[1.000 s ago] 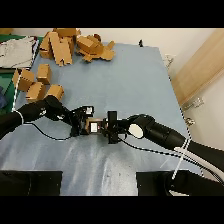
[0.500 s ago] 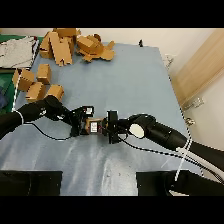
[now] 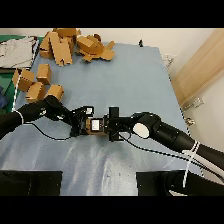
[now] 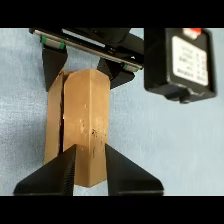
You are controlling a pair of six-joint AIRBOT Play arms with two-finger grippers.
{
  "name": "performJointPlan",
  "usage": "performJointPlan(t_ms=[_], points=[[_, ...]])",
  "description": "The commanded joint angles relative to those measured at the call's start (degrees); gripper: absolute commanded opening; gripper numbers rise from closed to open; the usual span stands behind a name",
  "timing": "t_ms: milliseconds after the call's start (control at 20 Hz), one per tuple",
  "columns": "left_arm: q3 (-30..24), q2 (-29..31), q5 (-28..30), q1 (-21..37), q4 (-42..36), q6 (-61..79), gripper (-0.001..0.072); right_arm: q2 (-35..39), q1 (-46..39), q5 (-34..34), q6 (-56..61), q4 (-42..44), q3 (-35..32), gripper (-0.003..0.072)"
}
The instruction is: Fold the box.
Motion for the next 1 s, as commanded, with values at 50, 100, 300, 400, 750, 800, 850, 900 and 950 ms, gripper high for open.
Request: performJointPlan(t_ms=[50,100,300,400,750,800,850,900,950], points=[[0.0,0.0,0.0,0.0,0.0,-0.1,0.0463,-0.5,0.1,0.0,0.0,0.3,0.1,0.0099],[0.0,0.0,0.0,0.0,0.0,-0.1,0.0464,-1.1,0.1,0.0,0.0,0.7,0.1,0.0097],[0.0,0.0,0.0,0.0,0.0,-0.1,0.0464,-3.0,0.1,0.2,0.0,1.3,0.1,0.0094],[0.0,0.0,0.0,0.0,0.0,-0.1,0.0463,-3.0,0.1,0.8,0.0,3.6,0.1,0.0094],[0.0,0.0,0.0,-0.1,0.0,-0.1,0.0463,-2.6,0.1,8.7,0.1,10.7,0.1,0.0107],[0.0,0.0,0.0,-0.3,0.0,-0.1,0.0463,-2.0,0.1,8.7,0.8,10.8,0.1,0.0107],[0.0,0.0,0.0,-0.4,0.0,-0.1,0.0463,-1.0,0.1,8.6,3.3,10.8,0.1,0.0107],[0.0,-0.1,0.1,-0.6,0.0,-0.1,0.0463,0.3,-0.1,8.6,6.7,10.6,0.1,0.0107],[0.0,-0.2,0.2,-0.7,0.0,-0.1,0.0464,2.3,-0.6,8.7,12.1,10.4,0.1,0.0106]])
